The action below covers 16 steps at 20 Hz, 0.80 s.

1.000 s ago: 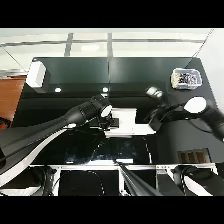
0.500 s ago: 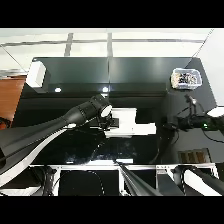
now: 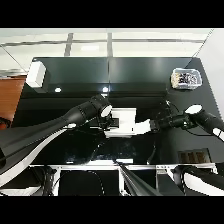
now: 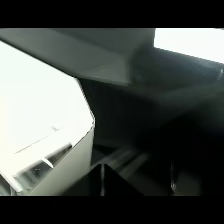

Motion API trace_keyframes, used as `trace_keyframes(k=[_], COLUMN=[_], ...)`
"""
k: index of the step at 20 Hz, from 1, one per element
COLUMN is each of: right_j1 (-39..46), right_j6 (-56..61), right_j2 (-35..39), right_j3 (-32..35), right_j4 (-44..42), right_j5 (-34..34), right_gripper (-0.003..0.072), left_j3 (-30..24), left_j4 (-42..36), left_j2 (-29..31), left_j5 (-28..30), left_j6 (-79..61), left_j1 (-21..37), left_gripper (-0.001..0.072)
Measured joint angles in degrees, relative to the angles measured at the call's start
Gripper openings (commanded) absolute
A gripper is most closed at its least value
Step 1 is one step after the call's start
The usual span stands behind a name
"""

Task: Fold the box and place the chain.

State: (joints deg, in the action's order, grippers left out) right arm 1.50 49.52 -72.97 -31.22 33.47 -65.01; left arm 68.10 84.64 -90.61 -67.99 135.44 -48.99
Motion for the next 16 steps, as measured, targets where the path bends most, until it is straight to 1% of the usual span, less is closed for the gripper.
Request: trace_keyframes(k=[1, 4, 8, 9, 10, 12, 13, 14, 16], right_j1=[-0.35, -1.22, -4.07, -5.14, -6.49, -9.60, -11.45, -13.27, -17.00], right_j6=[-0.02, 0.70, 3.06, 3.80, 5.09, 8.96, 11.52, 13.94, 19.28], right_j2=[-0.11, -0.26, -0.31, -0.33, -0.33, -0.35, -0.35, -0.35, -0.35], right_j3=[-1.18, -4.79, -7.04, -7.28, -7.54, -8.33, -8.98, -9.73, -11.65], right_j4=[-0.42, -1.49, -3.23, -3.32, -3.21, -1.18, 0.39, 2.03, 6.23], right_j5=[-0.92, -3.72, -5.29, -5.27, -4.74, -2.71, -1.51, -0.35, 1.55], right_gripper=[0.0629, 0.0629, 0.0627, 0.0610, 0.0479, 0.0475, 0.0385, 0.0364, 0.0364], left_j3=[0.00, 0.00, 0.02, 0.00, 0.02, 0.02, 0.00, 0.02, 0.00], left_j4=[-0.02, -0.02, -0.04, -0.04, -0.07, -0.07, -0.07, -0.04, 0.04], left_j2=[0.00, 0.00, 0.00, 0.00, 0.00, 0.00, 0.00, 0.00, 0.00], left_j5=[0.00, -0.02, 0.02, 0.02, 0.02, 0.00, 0.00, -0.02, -0.17], left_j6=[0.00, 0.00, -0.02, -0.02, -0.02, -0.02, 0.00, -0.02, 0.00], left_j1=[0.00, 0.00, 0.00, 0.00, 0.00, 0.00, 0.00, 0.00, 0.00], left_gripper=[0.0029, 0.0029, 0.0029, 0.0029, 0.0029, 0.0029, 0.0029, 0.0029, 0.0029])
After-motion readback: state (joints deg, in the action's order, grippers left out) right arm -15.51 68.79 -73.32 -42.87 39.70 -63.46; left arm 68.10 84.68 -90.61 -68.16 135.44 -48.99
